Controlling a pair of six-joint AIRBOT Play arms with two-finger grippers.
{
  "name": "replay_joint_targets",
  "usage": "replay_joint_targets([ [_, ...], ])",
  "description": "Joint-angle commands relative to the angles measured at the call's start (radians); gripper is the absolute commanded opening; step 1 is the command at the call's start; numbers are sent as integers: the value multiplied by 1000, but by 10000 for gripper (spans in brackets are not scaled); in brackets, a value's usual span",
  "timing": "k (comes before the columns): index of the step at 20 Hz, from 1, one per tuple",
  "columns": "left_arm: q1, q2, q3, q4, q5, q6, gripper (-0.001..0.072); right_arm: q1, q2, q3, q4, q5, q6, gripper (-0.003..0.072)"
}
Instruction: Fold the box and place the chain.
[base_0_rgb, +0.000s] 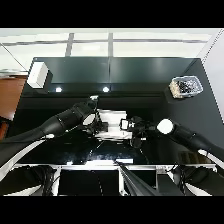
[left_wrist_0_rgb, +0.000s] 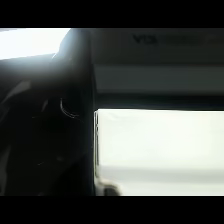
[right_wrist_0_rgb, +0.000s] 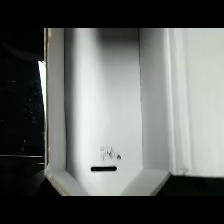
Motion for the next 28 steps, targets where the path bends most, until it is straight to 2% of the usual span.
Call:
replay_joint_targets([
  [1,5,23,-47,14,-10,-38,31,-1,59,1,-84,29,3,717],
  [4,5,22,-80,14,24,-38,31,0,54,0,-87,32,3,716],
  [9,5,21,-79,14,33,-37,31,0,22,0,-23,31,2,714],
  [10,5,21,-79,14,33,-37,31,0,14,0,-11,31,2,604],
  [11,5,21,-79,14,31,-37,31,0,10,0,2,31,2,540],
  [12,5,21,-79,14,28,-37,30,0,9,0,7,30,2,539],
  [13,5,21,-79,14,23,-37,31,0,9,0,9,32,3,482],
  [14,5,21,-79,14,22,-37,31,0,8,0,23,32,3,367],
  [15,5,21,-79,14,22,-37,31,0,7,0,44,30,2,342],
  [17,5,21,-79,14,21,-37,31,2,2,0,77,31,3,340],
  [19,5,21,-79,14,22,-37,31,2,-2,0,96,21,22,251],
  [22,5,21,-79,14,23,-37,30,19,-15,0,115,-6,22,251],
  [28,5,21,-79,14,23,-37,30,118,-53,0,174,-156,22,251],
])
